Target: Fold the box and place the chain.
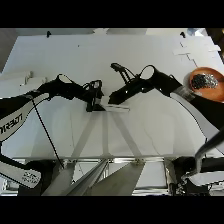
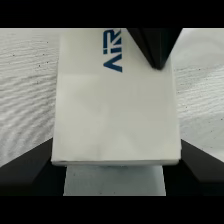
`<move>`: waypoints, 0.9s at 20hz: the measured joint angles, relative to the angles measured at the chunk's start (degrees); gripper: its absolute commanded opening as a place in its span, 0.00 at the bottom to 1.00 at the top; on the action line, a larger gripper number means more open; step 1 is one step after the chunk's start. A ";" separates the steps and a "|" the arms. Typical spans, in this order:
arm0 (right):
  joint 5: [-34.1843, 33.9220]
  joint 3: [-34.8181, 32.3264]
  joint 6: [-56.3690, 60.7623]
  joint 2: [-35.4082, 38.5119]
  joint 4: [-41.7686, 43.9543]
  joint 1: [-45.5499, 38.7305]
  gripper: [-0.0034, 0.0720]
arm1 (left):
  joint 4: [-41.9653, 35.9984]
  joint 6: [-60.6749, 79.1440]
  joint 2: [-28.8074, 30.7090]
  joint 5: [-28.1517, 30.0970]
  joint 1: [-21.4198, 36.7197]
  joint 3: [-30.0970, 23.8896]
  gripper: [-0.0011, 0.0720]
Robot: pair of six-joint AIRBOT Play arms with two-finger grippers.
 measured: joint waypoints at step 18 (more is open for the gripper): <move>-5.20 -6.01 -4.90 11.21 2.51 -5.18 0.06 | -0.50 -0.37 0.02 0.11 0.00 0.02 0.65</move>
